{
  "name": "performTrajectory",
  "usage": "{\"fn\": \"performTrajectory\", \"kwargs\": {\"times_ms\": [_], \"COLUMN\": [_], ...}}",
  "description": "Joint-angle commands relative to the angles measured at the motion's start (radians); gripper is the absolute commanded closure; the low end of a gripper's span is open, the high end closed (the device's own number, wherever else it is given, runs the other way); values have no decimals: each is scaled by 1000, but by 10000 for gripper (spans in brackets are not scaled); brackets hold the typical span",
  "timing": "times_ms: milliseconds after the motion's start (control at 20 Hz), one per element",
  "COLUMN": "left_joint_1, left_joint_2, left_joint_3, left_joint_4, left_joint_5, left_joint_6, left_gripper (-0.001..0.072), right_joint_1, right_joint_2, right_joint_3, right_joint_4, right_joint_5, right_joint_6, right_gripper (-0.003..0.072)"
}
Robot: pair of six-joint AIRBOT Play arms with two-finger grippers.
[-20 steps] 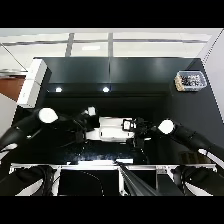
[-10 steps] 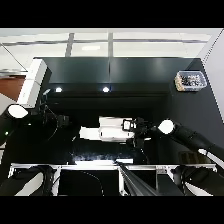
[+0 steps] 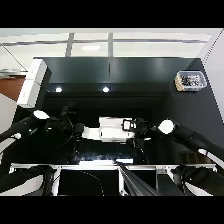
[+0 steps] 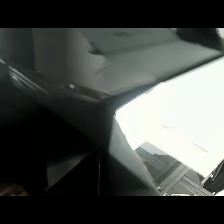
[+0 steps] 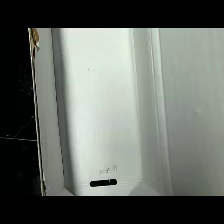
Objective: Fold the box and place the chain.
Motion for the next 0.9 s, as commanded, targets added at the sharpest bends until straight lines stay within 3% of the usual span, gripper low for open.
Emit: {"fn": "performTrajectory", "kwargs": {"times_ms": [0, 200, 250, 300, 350, 400, 600, 850], "left_joint_1": [-69, -43, -34, -24, -16, -10, -55, -224], "left_joint_2": [-18, 20, 39, 60, 80, 99, 144, 148], "left_joint_3": [29, 48, 48, 48, 48, 48, 52, 53], "left_joint_4": [-43, -46, -45, -47, -49, -53, -63, -63], "left_joint_5": [-3, -62, -62, -64, -75, -93, -104, 85], "left_joint_6": [38, -2, -15, -16, -19, -18, -18, -34], "left_gripper": [679, 673, 627, 509, 263, 97, 90, 91], "right_joint_1": [0, 0, 0, 0, 0, 0, 0, 0], "right_joint_2": [0, 0, 0, 0, 0, 0, 0, 0], "right_joint_3": [1, 1, 1, 1, 1, 1, 1, 1], "right_joint_4": [0, 0, 0, 0, 0, 0, 0, 0], "right_joint_5": [0, 0, 0, 1, 0, 0, 1, 0], "right_joint_6": [0, 0, 0, 0, 0, 0, 0, 0], "right_gripper": [367, 367, 367, 367, 367, 367, 367, 367]}}
